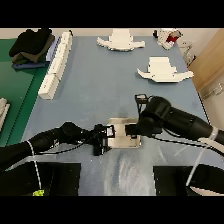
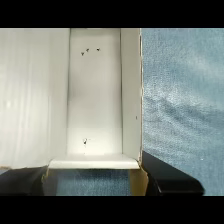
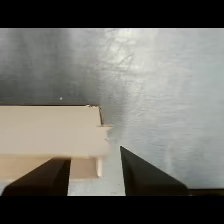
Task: Fold the box.
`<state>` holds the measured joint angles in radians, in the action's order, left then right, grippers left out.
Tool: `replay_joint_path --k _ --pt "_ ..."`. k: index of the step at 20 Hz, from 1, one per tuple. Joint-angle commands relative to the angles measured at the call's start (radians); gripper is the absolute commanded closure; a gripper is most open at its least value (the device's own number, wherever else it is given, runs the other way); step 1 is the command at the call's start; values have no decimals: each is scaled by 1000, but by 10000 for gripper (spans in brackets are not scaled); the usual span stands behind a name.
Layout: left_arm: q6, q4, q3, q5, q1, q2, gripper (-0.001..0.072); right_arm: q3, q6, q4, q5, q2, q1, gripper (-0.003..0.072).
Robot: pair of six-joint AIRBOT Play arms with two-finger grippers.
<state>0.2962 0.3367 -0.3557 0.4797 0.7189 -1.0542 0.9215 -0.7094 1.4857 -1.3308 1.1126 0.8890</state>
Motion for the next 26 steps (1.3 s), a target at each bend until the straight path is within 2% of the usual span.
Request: replay_joint_path --k 1,3,4,5,7,10,12,14,17,20,26 --pt "0 0 0 0 0 0 264 10 -82 -66 -48 -95 -99 382" --pt "0 0 0 0 0 0 263 8 -178 -52 -48 -95 -222 614" --pt "-1 0 0 0 0 0 264 0 -245 -31 -24 -81 -293 680" --pt "0 0 0 0 0 0 264 -12 -319 8 17 -61 -361 681" --pt "0 0 0 0 0 0 264 -24 -507 187 117 10 -510 682" --pt "0 0 0 0 0 0 264 -23 -850 653 174 159 -700 683" --pt "-1 0 0 0 0 0 263 -21 -1069 963 113 261 -784 683" --pt "0 0 0 0 0 0 263 -1 -1239 1155 -23 349 -814 683" --pt "0 0 0 0 0 0 264 14 -1380 1185 -200 410 -782 683" --pt "0 0 0 0 0 0 264 11 -1468 1170 -269 401 -725 683" --pt "0 0 0 0 0 0 264 -31 -1482 966 -173 270 -595 683"
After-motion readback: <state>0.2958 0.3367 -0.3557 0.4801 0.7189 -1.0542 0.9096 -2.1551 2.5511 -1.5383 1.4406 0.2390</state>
